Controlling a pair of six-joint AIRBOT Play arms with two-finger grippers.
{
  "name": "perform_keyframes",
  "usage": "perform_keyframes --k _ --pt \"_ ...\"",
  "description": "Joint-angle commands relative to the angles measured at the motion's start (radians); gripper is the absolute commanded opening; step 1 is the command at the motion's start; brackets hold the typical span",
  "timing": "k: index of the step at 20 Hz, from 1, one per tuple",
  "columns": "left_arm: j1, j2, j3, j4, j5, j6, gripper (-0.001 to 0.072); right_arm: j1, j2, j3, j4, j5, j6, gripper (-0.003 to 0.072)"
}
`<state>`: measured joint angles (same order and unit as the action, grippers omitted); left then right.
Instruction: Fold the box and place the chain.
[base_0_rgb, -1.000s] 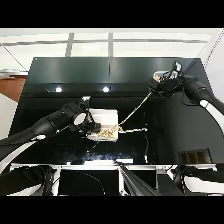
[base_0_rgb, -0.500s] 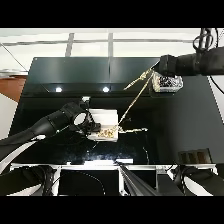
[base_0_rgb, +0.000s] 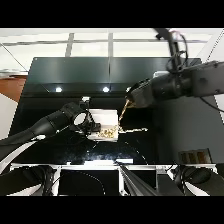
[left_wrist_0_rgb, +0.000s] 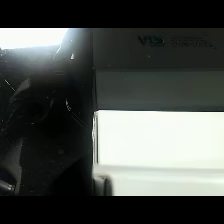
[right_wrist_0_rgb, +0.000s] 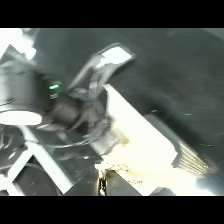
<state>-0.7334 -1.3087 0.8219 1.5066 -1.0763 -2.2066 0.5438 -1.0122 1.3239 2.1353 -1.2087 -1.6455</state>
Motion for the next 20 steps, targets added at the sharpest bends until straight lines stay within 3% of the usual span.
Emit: perform_keyframes --k 1,17,18,19,20 --pt "0.000 0.000 0.001 0.003 0.005 0.000 0.0029 0.093 -0.022 0.001 0.002 0.021 0.016 0.0016" --pt "0.000 0.000 0.001 0.003 0.005 0.000 0.0029 0.169 -0.209 -0.124 -0.020 0.043 0.014 0.0031" --pt "0.000 0.000 0.001 0.003 0.005 0.000 0.0030 0.162 -0.209 -0.124 -0.026 0.030 0.014 0.0306" --pt "0.000 0.000 0.001 0.003 0.005 0.000 0.0029 0.147 -0.208 -0.123 -0.026 0.000 0.008 0.0639" --pt "0.000 0.000 0.001 0.002 0.003 0.000 0.0029 0.119 -0.201 -0.123 -0.030 -0.047 -0.007 0.0669"
